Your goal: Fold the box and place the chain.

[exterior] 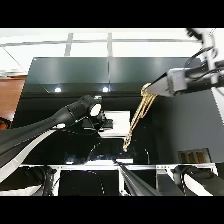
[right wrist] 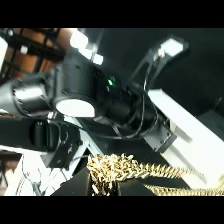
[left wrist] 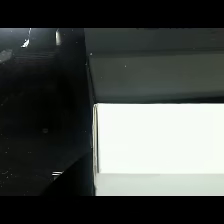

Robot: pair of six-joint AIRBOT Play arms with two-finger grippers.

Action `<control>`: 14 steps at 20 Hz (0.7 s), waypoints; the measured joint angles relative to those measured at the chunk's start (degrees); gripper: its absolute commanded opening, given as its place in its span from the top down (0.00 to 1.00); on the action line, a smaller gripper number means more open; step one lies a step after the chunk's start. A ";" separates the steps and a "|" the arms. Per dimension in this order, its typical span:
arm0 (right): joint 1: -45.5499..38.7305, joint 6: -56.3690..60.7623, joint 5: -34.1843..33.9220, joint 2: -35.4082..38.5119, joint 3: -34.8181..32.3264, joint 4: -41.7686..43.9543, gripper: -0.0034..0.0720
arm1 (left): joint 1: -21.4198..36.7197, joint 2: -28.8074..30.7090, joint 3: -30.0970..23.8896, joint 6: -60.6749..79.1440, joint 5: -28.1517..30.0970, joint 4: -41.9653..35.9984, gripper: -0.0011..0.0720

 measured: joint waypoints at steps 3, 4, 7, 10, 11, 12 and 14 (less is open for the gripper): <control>-1.11 1.40 1.27 0.00 3.19 0.76 0.93 | 0.00 0.00 0.00 0.00 -0.02 0.00 0.94; -1.29 1.51 1.51 0.00 3.74 0.81 0.93 | 0.00 0.00 0.00 0.00 -0.04 0.00 0.94; -1.53 1.90 2.05 0.00 4.59 1.01 0.93 | 0.00 0.00 0.00 0.00 -0.04 0.00 0.94; -1.53 2.10 2.51 0.00 4.87 1.03 0.93 | 0.00 0.00 0.00 -0.02 -0.04 0.00 0.94; -1.40 2.12 2.54 0.00 4.70 1.01 0.93 | 0.00 0.00 0.00 -0.02 -0.04 0.00 0.94; -0.94 2.14 2.45 0.00 4.17 0.46 0.93 | 0.00 0.00 0.00 0.00 -0.04 0.00 0.94; 0.85 2.25 2.05 0.00 1.99 -0.59 0.93 | 0.00 0.00 0.00 0.00 -0.04 0.00 0.94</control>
